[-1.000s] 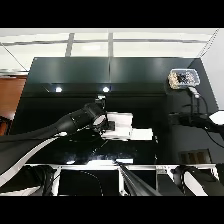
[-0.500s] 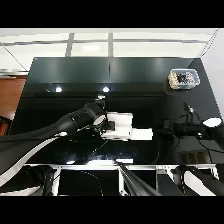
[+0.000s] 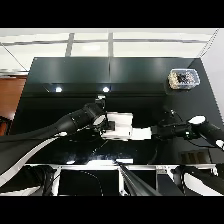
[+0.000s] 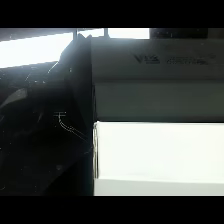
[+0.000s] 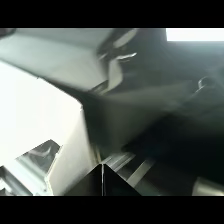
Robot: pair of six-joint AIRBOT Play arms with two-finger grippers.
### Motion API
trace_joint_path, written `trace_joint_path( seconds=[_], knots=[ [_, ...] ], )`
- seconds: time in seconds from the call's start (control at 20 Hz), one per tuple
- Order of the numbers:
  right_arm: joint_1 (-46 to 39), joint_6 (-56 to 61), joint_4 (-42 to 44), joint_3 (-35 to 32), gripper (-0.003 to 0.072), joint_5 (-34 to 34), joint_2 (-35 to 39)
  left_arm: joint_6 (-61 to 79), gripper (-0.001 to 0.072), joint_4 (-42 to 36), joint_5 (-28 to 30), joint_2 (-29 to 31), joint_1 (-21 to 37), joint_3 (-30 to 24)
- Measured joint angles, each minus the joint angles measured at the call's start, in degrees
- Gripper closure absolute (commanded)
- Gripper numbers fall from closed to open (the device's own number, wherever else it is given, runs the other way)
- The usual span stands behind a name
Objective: Fold the box and place the chain.
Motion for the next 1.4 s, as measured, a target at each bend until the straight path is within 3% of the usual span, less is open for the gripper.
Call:
trace_joint_path(
  seconds=[0.1, 0.2, 0.25, 0.55, 0.8, 0.95, 1.1, 1.15, 1.25, 1.35, 1.4],
  knots=[
    [2.14, -1.31, 2.16, 1.18, 0.0642, 0.63, -0.15, 0.0, 0.0678, 0.0, 0.0, 0.0, 0.0, 0.0],
    [4.17, -2.36, 4.42, 2.71, 0.0131, 1.27, -0.22, 0.0, 0.0678, 0.0, 0.0, 0.0, 0.0, 0.0],
    [5.16, -2.75, 5.22, 3.63, 0.0096, 1.46, -0.26, 0.0, 0.0679, 0.0, 0.0, 0.0, 0.0, 0.0],
    [10.12, -3.52, 7.45, 7.93, 0.0098, 1.4, -0.28, 0.0, 0.0678, -0.02, -0.02, 0.0, 0.0, 0.0],
    [17.4, -0.98, 7.43, 9.38, 0.01, -5.2, -0.28, 0.02, 0.0679, -0.02, -0.02, 0.0, 0.0, 0.0],
    [24.13, 7.13, 0.44, 12.22, 0.01, -10.86, -0.28, 0.02, 0.0678, -0.04, -0.02, 0.0, 0.0, 0.0],
    [30.82, 22.25, -12.92, 16.39, 0.0102, -14.38, -0.28, 0.02, 0.0678, -0.07, -0.02, 0.0, 0.02, 0.0],
    [32.52, 27.02, -17.22, 17.57, 0.0189, -14.64, -0.28, 0.0, 0.0678, -0.07, -0.02, 0.0, 0.0, 0.0],
    [35.1, 35.76, -24.48, 19.5, 0.0208, -14.91, -0.37, 0.02, 0.0679, -0.09, -0.02, 0.0, 0.0, 0.0],
    [36.7, 42.42, -29.03, 20.57, 0.0339, -14.49, -0.5, 0.0, 0.0678, -0.07, -0.02, 0.0, 0.0, 0.0],
    [37.27, 45.09, -30.45, 20.92, 0.0339, -14.27, -0.59, 0.02, 0.0679, -0.09, -0.02, 0.0, 0.0, 0.0]
  ],
)
